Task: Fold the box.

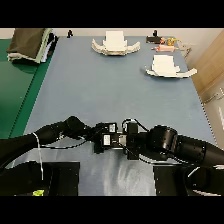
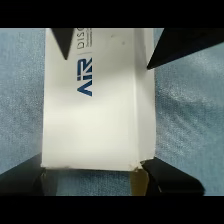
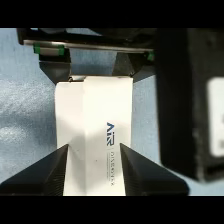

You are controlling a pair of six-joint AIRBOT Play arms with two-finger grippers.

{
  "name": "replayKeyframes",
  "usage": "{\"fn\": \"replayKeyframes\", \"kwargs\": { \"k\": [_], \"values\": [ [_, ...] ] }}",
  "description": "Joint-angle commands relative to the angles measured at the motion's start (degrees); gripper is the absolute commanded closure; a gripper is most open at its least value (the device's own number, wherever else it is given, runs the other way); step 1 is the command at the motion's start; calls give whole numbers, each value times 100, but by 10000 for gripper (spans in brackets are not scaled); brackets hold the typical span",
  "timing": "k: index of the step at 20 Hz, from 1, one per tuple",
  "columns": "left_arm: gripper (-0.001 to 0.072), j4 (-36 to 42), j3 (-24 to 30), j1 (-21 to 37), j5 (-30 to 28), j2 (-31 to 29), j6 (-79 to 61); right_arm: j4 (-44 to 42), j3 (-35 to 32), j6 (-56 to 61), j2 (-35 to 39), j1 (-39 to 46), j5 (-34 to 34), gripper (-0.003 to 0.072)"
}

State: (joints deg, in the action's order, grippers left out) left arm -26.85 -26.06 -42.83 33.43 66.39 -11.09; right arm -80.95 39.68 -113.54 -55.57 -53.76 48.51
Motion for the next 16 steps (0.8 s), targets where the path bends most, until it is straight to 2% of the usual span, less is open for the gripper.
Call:
{"fn": "replayKeyframes", "kwargs": {
  "k": [1, 16],
  "values": [
    [197, -11, 0, -2, 0, 4, -22, 203, 2, -9, -7, 7, 4, 227],
    [197, -11, 0, -2, 0, 4, -22, 37, 13, -7, 354, 7, 37, 212]
  ]
}}
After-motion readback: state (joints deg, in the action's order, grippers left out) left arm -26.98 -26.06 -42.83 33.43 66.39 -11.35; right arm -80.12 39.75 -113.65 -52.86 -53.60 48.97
